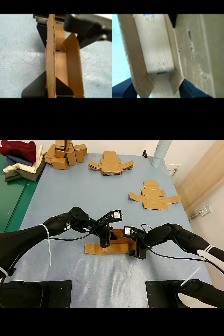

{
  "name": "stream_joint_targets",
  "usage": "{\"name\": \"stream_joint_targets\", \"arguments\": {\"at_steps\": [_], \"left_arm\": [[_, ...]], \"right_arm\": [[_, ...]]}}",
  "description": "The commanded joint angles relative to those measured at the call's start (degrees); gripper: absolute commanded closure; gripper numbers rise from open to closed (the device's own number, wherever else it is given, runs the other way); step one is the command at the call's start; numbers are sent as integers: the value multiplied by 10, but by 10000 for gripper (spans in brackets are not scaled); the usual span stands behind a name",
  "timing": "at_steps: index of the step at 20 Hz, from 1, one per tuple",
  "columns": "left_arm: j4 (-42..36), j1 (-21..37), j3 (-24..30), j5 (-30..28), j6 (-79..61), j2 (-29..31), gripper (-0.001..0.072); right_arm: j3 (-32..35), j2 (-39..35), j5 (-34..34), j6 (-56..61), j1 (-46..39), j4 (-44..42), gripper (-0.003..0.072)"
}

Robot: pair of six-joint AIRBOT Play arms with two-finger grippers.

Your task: Fold the box.

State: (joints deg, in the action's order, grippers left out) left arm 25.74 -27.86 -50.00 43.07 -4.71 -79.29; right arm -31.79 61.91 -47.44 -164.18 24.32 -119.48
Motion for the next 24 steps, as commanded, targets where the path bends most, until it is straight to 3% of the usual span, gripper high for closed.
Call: {"name": "stream_joint_targets", "arguments": {"at_steps": [1, 16, 18, 22, 24], "left_arm": [[0, 0, -1, 0, 0, 0, 697], [0, 0, 0, 0, 0, 0, 698], [0, 0, 0, 0, 0, 0, 697], [0, 0, 0, 0, 0, 0, 698], [0, 0, 0, 0, 0, 0, 698]], "right_arm": [[0, 3, 2, -34, 1, 0, -22], [-10, 12, 20, -35, 8, -1, -19], [-10, 17, 20, -35, 8, -2, 82], [-10, 17, 20, -35, 8, -2, 108], [-10, 17, 19, -35, 8, -2, 191]]}}
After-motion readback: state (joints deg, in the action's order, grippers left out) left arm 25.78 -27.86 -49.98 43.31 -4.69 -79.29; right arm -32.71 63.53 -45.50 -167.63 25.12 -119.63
